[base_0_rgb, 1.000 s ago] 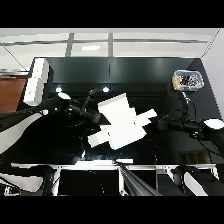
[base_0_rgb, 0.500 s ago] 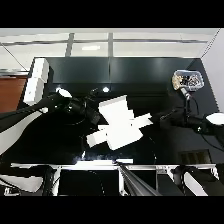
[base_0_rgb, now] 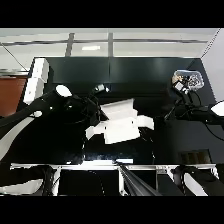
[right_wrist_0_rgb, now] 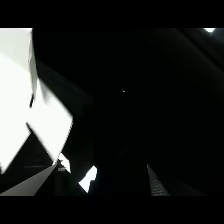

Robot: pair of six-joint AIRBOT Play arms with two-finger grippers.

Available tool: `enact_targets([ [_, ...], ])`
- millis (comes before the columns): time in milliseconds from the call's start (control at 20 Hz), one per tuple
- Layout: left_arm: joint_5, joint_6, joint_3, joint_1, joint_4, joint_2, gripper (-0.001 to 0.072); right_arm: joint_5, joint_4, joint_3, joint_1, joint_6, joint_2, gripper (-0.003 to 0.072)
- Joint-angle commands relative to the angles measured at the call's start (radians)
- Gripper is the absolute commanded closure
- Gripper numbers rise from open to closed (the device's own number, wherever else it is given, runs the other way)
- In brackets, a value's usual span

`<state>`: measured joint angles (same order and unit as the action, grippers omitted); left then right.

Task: Fold the box and place the chain.

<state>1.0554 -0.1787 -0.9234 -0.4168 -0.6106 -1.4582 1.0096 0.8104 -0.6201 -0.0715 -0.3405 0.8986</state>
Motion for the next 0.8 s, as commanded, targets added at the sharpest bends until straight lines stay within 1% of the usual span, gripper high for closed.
enact_targets([
  [0, -0.113, 0.175, 0.000, -0.085, -0.105, 0.012, 0.0686, 0.005, 0.039, -0.007, 0.049, 0.042, 0.000, 0.0048],
  [100, -0.211, 0.177, 0.000, -0.106, -0.111, -0.003, 0.0685, 0.003, 0.034, 0.010, 0.089, 0.061, 0.001, 0.0048],
  [150, -0.230, 0.181, 0.000, -0.106, -0.100, -0.015, 0.0685, 0.003, 0.032, 0.024, 0.118, 0.069, 0.001, 0.0048],
  [250, -0.225, 0.198, 0.000, -0.093, -0.042, -0.047, 0.0684, -0.008, 0.032, 0.055, 0.176, 0.080, 0.001, 0.0048],
  [300, -0.204, 0.211, 0.000, -0.086, -0.008, -0.059, 0.0684, -0.027, 0.034, 0.073, 0.203, 0.085, 0.001, 0.0048],
  [450, -0.157, 0.222, 0.002, -0.084, -0.014, -0.074, 0.0684, -0.122, 0.039, 0.146, 0.276, 0.097, 0.001, 0.0048],
  [650, -0.156, 0.228, 0.024, -0.084, -0.011, -0.090, 0.0684, -0.200, 0.047, 0.197, 0.364, 0.116, 0.001, 0.0048],
  [750, -0.156, 0.228, 0.023, -0.084, -0.010, -0.090, 0.0684, -0.205, 0.138, 0.200, 0.402, 0.118, 0.001, 0.0048],
])
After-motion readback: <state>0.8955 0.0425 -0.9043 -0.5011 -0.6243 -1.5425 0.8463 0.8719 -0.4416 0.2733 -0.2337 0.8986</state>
